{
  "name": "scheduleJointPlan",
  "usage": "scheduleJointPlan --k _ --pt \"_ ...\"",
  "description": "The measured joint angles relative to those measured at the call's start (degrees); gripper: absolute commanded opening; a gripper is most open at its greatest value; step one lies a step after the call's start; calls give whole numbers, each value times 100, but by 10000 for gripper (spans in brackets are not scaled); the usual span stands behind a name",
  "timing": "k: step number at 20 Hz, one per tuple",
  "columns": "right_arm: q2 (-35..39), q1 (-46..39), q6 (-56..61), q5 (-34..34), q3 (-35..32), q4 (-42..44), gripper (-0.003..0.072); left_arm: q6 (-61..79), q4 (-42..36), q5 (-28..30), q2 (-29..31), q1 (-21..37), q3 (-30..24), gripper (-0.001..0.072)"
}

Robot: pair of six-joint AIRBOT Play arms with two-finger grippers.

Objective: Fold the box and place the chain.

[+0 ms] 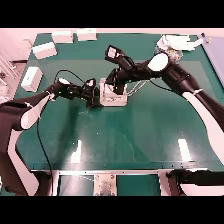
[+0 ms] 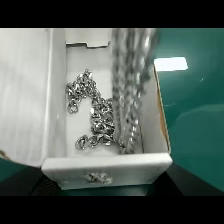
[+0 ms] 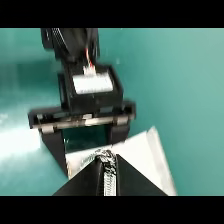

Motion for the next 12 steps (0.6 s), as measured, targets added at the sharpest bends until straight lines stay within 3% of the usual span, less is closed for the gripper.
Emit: scheduleJointPlan --k 3,4,5,6,12 --pt "-341 -109 177 -28 0 -195 7 2 0 0 0 0 0 468" --pt "-422 -162 216 -31 0 -236 44 2 0 0 0 0 0 468" --pt "-483 -208 256 -28 0 -258 335 2 0 0 0 0 0 468" --pt "-522 -249 245 -9 2 -275 578 0 2 0 0 0 0 468" --pt "-616 -688 11 310 24 -494 587 0 0 0 0 0 0 468"
